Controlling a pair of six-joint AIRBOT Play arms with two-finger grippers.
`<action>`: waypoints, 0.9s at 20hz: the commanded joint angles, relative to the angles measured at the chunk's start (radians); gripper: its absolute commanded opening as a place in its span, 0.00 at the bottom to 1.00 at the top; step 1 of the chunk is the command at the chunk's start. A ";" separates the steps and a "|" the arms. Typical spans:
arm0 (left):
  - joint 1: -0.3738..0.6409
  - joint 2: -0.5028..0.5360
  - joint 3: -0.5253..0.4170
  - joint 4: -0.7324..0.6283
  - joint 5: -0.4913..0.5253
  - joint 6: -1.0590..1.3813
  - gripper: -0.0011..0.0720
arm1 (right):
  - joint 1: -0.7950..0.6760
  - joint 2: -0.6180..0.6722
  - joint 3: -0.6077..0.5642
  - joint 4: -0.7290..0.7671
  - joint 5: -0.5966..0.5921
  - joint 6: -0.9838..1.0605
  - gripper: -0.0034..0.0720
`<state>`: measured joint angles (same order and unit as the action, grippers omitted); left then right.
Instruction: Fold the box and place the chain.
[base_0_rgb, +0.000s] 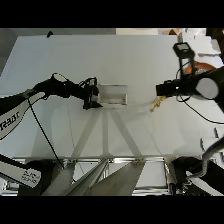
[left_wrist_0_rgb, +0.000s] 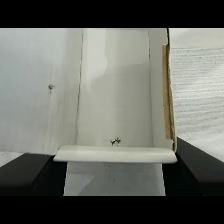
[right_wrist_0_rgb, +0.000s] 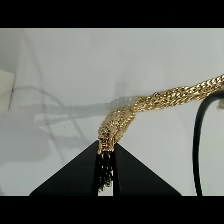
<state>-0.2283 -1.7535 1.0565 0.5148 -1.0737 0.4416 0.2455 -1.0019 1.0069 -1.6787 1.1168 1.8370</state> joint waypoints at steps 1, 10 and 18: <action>0.000 0.000 0.000 0.000 0.000 0.000 0.39 | 0.084 -0.075 0.000 0.001 -0.051 0.027 0.05; 0.000 0.000 0.000 0.000 0.000 0.000 0.39 | 0.217 -0.232 0.000 0.001 -0.351 0.051 0.05; 0.000 0.000 0.000 -0.001 0.000 0.000 0.39 | 0.254 -0.300 0.026 0.001 -0.494 0.047 0.05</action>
<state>-0.2283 -1.7535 1.0565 0.5140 -1.0737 0.4412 0.4923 -1.2881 1.0203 -1.6794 0.6895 1.8854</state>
